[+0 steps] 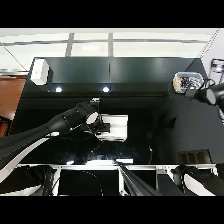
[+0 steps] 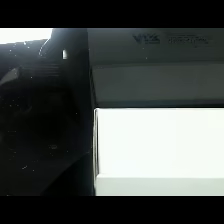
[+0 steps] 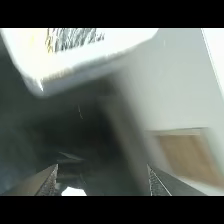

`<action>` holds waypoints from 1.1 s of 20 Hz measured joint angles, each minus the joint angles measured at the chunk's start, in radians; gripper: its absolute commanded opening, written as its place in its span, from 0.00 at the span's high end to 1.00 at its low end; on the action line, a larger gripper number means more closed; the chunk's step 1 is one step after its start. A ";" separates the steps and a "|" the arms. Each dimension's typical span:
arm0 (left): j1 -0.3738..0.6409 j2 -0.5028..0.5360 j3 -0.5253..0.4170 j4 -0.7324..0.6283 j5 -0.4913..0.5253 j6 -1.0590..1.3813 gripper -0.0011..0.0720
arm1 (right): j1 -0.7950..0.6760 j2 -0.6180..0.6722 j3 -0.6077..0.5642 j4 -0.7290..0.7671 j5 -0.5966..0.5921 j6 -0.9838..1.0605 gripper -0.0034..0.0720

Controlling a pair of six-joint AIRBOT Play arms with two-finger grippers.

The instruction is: Fold the box and place the chain.

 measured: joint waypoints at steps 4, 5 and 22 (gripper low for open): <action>0.000 0.000 0.000 0.000 0.000 0.000 0.95 | -0.162 -0.243 0.250 0.278 -0.035 -0.148 0.09; 0.000 0.000 0.000 0.000 0.000 0.000 0.95 | -0.183 -0.315 0.337 0.325 0.001 -0.179 0.09; 0.000 0.000 0.000 0.000 0.000 0.000 0.95 | -0.233 -0.777 0.777 0.460 0.190 -0.271 0.31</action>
